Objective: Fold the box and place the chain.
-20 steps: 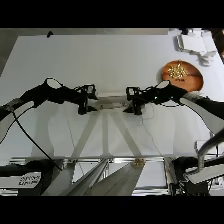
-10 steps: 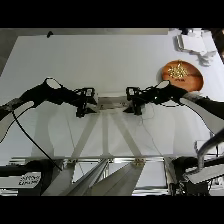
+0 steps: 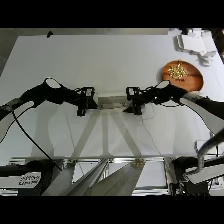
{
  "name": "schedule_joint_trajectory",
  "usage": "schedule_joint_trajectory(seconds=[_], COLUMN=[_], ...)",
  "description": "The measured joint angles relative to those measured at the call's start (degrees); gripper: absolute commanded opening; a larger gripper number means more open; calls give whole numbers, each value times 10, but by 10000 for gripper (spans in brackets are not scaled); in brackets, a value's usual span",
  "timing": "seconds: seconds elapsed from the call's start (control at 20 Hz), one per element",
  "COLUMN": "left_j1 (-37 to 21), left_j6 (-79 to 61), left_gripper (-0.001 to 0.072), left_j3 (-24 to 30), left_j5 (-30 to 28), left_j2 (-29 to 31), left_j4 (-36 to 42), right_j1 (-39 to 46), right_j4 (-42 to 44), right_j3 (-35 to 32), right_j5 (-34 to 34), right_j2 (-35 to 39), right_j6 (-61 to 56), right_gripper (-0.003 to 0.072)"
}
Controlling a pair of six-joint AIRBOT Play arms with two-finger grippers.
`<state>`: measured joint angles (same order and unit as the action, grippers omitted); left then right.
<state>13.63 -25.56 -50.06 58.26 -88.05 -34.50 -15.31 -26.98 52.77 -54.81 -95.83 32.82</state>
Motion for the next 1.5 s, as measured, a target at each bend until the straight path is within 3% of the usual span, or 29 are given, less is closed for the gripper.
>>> schedule_joint_trajectory(seconds=[0.15, 0.2, 0.3, 0.4, 0.55, 0.65, 0.7, 0.75, 0.8, 1.0, 1.2, 1.5], left_j1=[0, 0, 0, 0, 0, 0, 0, 0, 0, -7, -38, -112], left_j6=[-1, -2, -1, -1, 0, 0, 1, 2, 2, 27, 99, 401], left_gripper=[79, 110, 246, 288, 294, 279, 238, 70, 11, 10, 9, 7], left_j3=[0, 0, 0, 1, 1, 1, 1, 1, 1, 1, 1, 1], left_j5=[-2, -2, -3, -3, 0, 4, 5, 6, 8, 10, 12, 13], left_j2=[-1, -1, -1, -2, -9, -14, -15, -16, -16, -5, 51, 165], left_j4=[28, 35, 45, 50, 60, 64, 65, 66, 67, 65, 23, -118], right_j1=[0, 0, 0, 0, 0, 0, 0, 0, 0, 0, 0, 0], right_j4=[0, 0, 1, 1, 0, 0, 0, 0, 0, 0, 0, 0], right_j3=[0, 0, 0, 0, 0, 0, 0, 0, 0, 0, 0, 0], right_j5=[0, 0, 0, 0, 0, 0, 0, 0, 0, 0, 0, 0], right_j2=[0, 0, 0, 0, 0, 0, 0, 0, 0, 0, 0, 0], right_j6=[0, 0, 0, 0, 0, 0, 0, 0, 1, 1, 1, 1], right_gripper=[414, 414, 414, 414, 414, 414, 414, 414, 414, 414, 414, 414])
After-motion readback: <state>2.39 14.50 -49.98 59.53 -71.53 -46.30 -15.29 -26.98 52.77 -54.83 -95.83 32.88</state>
